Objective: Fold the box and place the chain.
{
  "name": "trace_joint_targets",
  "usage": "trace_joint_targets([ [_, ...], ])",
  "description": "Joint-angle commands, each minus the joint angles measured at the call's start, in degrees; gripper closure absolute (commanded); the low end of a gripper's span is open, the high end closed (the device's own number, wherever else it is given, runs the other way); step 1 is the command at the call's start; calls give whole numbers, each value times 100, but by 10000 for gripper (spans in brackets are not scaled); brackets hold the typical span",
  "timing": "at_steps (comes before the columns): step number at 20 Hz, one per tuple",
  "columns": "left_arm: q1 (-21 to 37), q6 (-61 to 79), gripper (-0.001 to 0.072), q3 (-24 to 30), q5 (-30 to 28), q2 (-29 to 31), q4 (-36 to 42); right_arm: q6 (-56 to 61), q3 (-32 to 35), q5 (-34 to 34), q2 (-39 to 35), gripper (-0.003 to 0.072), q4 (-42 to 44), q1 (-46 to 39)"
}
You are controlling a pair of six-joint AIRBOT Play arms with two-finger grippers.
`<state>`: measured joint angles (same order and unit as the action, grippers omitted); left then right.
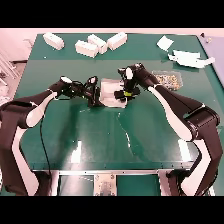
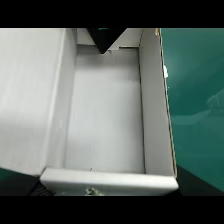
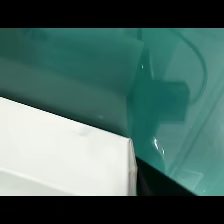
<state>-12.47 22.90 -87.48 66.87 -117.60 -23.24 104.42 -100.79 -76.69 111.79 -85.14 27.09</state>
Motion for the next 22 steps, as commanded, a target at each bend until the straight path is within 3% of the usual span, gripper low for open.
trace_joint_targets([
  [1,2,-11,241,0,2,-2,11,33,-186,-142,-46,204,-50,-7],
  [11,2,-11,241,0,-4,-2,9,-39,-479,-232,-586,204,-542,-168],
  [15,2,-9,241,0,-4,-2,11,-48,-459,-699,-603,204,-597,-258],
  [22,2,-11,241,0,-26,-2,11,17,-341,-715,-487,210,-400,-74],
])
